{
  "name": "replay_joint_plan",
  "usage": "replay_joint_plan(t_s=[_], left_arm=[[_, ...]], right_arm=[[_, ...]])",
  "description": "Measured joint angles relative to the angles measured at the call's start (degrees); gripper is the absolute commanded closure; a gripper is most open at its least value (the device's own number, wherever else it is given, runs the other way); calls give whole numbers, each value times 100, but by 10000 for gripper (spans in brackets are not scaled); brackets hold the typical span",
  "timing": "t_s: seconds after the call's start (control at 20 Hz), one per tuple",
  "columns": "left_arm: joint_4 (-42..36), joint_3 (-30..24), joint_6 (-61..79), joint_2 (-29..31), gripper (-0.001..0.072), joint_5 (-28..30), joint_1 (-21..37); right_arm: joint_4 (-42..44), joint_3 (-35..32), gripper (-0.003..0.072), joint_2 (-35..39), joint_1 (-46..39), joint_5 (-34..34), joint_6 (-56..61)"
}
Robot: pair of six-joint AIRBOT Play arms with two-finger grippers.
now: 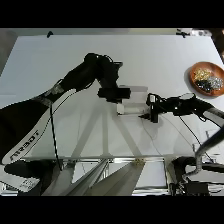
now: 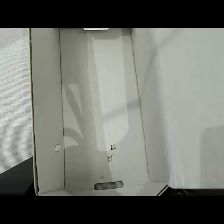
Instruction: Fold the box and place the chain.
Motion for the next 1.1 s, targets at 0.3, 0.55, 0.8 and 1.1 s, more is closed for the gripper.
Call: replay_joint_plan(t_s=[0.3,0.55,0.8,1.1], left_arm=[[590,291,-173,-221,506,586,-90],[835,330,-321,-254,484,658,-107],[719,337,-435,-426,348,570,-140],[588,337,-535,-647,332,483,-208]], right_arm=[[0,0,248,0,0,0,0],[0,0,248,0,0,0,2],[0,2,248,0,0,0,2],[0,0,248,0,0,0,2]])
